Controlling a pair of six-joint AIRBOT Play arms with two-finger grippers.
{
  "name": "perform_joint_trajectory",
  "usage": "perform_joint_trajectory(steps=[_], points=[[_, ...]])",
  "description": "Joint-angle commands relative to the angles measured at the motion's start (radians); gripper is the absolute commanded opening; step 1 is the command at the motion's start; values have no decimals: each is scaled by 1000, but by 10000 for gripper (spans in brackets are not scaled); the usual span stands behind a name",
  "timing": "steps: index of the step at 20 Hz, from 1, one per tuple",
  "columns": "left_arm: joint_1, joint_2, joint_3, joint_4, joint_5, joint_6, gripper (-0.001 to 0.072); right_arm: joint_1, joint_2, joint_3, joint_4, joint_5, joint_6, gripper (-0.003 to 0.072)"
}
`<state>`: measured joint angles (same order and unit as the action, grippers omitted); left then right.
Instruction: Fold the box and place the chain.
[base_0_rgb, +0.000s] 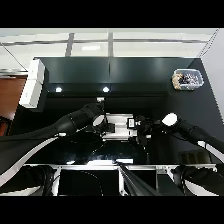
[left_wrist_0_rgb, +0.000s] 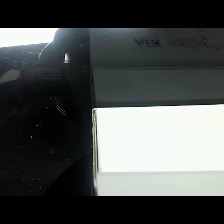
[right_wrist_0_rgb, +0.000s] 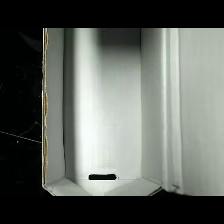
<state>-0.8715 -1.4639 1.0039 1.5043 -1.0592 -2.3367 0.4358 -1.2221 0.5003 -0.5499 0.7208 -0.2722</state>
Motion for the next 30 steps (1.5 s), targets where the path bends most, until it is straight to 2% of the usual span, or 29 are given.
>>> perform_joint_trajectory(steps=[1,3,5,7,9,30], points=[[0,-1,1,2,4,2,55,0,0,0,-1,0,-1,316],[0,-1,1,0,4,2,263,0,0,0,-1,0,-1,316],[0,-1,1,-3,4,2,289,0,0,0,-1,0,-1,316],[0,-1,1,-3,4,1,261,0,0,0,-1,0,-1,316],[0,-1,1,-6,4,2,28,0,0,0,-1,0,-1,316],[0,-1,0,-25,5,2,29,0,0,0,-1,0,-1,316]])
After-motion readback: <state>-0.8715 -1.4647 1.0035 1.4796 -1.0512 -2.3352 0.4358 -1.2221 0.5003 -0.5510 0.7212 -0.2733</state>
